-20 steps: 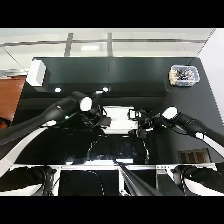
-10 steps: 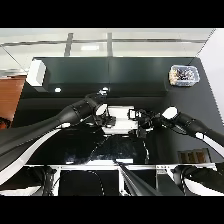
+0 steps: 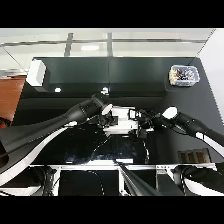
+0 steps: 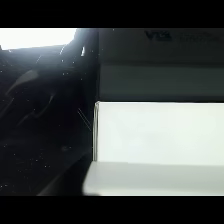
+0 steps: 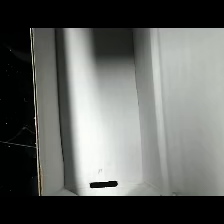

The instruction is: Fold the box and place the chain.

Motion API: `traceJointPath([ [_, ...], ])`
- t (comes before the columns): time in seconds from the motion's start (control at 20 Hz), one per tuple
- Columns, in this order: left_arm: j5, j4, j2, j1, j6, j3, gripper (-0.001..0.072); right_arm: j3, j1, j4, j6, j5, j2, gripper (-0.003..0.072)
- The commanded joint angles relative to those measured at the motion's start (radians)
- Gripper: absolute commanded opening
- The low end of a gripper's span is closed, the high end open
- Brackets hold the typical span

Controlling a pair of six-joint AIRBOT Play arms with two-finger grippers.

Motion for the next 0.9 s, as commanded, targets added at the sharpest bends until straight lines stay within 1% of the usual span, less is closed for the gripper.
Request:
traceJointPath([
  [0.0, -0.002, -0.006, -0.003, -0.001, -0.002, 0.003, 0.0154, 0.000, 0.000, 0.000, -0.001, -0.002, 0.000, 0.0127],
  [0.05, -0.004, -0.005, -0.002, -0.001, -0.002, 0.003, 0.0331, 0.000, 0.000, 0.001, -0.001, -0.002, 0.000, 0.0127],
  [0.1, -0.010, -0.005, -0.002, -0.001, -0.002, 0.003, 0.0421, 0.000, 0.000, 0.000, -0.001, -0.002, 0.000, 0.0127],
  [0.35, -0.011, 0.003, 0.002, 0.006, 0.006, 0.003, 0.0411, 0.000, 0.000, 0.000, -0.001, -0.002, 0.000, 0.0127],
  [0.4, -0.011, 0.003, 0.002, 0.008, 0.006, 0.003, 0.0375, 0.000, 0.000, 0.000, -0.001, -0.002, 0.000, 0.0127],
  [0.45, -0.010, 0.003, 0.002, 0.011, 0.005, 0.003, 0.0268, 0.000, 0.000, 0.000, -0.001, -0.001, 0.000, 0.0127],
  [0.5, -0.009, 0.002, 0.002, 0.012, 0.004, 0.003, 0.0076, 0.000, 0.000, 0.000, -0.001, -0.002, 0.000, 0.0127],
  [0.55, -0.009, 0.002, 0.001, 0.012, 0.000, 0.003, 0.0024, 0.000, 0.000, 0.000, -0.001, -0.002, 0.000, 0.0127],
  [0.7, -0.008, 0.002, 0.001, 0.012, -0.001, 0.003, 0.0023, 0.000, 0.000, 0.000, 0.002, -0.001, 0.000, 0.0128],
  [0.75, -0.008, 0.002, 0.001, 0.012, -0.001, 0.003, 0.0024, 0.000, 0.000, 0.000, 0.022, -0.002, 0.000, 0.0191],
  [0.8, -0.007, 0.002, 0.001, 0.012, -0.001, 0.003, 0.0023, 0.000, 0.000, 0.000, 0.041, -0.002, 0.000, 0.0505],
  [0.85, -0.006, 0.002, 0.001, 0.012, -0.001, 0.003, 0.0024, 0.000, 0.000, -0.002, 0.055, -0.001, 0.002, 0.0648],
])
